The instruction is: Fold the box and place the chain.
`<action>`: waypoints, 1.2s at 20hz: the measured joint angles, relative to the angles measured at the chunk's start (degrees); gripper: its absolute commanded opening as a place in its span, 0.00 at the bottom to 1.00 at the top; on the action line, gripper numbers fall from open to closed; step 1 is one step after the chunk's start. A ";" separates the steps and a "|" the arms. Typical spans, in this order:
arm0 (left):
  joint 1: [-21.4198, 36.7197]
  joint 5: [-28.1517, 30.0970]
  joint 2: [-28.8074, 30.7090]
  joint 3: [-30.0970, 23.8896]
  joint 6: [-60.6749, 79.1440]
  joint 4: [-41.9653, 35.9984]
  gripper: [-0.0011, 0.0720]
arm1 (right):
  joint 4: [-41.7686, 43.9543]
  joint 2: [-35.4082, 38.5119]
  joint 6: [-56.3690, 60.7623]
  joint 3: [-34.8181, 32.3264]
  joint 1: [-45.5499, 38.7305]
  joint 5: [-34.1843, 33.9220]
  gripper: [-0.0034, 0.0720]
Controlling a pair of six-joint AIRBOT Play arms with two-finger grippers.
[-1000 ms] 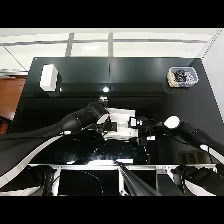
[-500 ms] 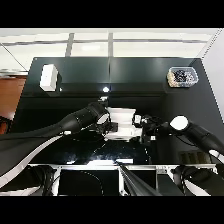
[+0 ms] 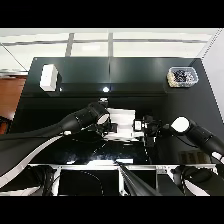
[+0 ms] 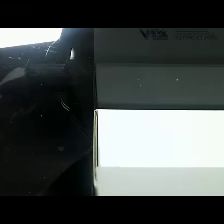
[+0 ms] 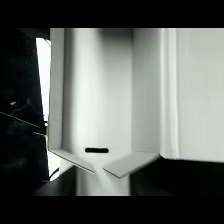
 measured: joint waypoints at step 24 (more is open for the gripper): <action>0.00 0.24 0.00 0.00 -0.13 -0.37 0.06 | 9.44 -1.14 10.10 0.35 6.23 -8.26 0.11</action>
